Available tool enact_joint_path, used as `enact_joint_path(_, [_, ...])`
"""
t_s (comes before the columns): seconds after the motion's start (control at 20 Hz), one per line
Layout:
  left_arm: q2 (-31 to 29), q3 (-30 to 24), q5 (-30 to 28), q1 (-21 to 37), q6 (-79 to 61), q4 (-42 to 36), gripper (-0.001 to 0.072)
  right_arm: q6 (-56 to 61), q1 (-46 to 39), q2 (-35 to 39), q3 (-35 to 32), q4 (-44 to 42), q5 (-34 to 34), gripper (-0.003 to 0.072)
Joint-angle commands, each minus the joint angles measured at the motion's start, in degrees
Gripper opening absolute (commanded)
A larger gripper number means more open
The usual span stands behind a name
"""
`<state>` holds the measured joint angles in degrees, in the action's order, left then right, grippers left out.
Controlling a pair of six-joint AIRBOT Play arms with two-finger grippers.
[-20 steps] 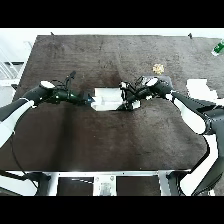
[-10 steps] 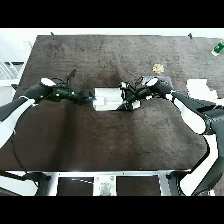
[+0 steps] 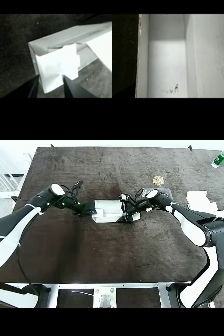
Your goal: Fold the box and place the chain.
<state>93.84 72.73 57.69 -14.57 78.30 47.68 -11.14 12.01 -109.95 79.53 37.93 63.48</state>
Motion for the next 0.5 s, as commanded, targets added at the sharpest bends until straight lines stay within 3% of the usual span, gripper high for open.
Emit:
enact_joint_path(0.0, [-0.02, 1.55, -1.31, -1.6, 4.46, 3.43, 0.0366, -0.02, 0.04, -0.04, -0.02, 0.0, 0.02, 0.0512])
enact_joint_path(0.45, [0.11, 3.65, -4.7, -6.23, 15.82, 12.63, 0.0367, 0.0, 0.04, -0.04, -0.02, 0.0, 0.02, 0.0512])
